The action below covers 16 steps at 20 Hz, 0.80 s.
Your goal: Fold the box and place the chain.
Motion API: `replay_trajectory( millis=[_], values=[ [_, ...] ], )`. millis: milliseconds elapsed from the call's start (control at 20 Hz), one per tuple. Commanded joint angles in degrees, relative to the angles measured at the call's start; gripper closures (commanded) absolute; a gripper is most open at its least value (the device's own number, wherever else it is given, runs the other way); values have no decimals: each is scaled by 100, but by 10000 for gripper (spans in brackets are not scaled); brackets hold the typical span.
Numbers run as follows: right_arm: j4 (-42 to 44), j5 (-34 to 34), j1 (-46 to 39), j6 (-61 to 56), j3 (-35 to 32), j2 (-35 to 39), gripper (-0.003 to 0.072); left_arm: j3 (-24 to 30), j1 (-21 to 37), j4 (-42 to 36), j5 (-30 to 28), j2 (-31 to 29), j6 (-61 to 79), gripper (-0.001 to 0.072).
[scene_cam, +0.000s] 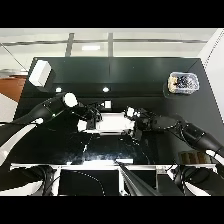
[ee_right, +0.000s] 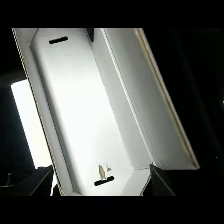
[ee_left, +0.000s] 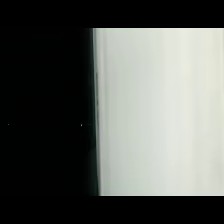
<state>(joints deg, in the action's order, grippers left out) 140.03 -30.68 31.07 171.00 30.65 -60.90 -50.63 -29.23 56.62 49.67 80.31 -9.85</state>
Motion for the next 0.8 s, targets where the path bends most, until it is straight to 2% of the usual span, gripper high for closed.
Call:
replay_trajectory(
  millis=[0,250,400,750],
  values=[
    [57,-9,-44,22,7,-7,-5,4,0,-2,7,-2,2,684],
    [68,-138,-470,22,7,-7,-5,4,0,-2,4,-2,2,684],
    [76,-323,-439,22,7,-7,-6,0,-4,-4,7,-52,37,685],
    [92,-149,-417,22,7,-9,-5,44,-63,0,142,-111,52,685]
  ],
)
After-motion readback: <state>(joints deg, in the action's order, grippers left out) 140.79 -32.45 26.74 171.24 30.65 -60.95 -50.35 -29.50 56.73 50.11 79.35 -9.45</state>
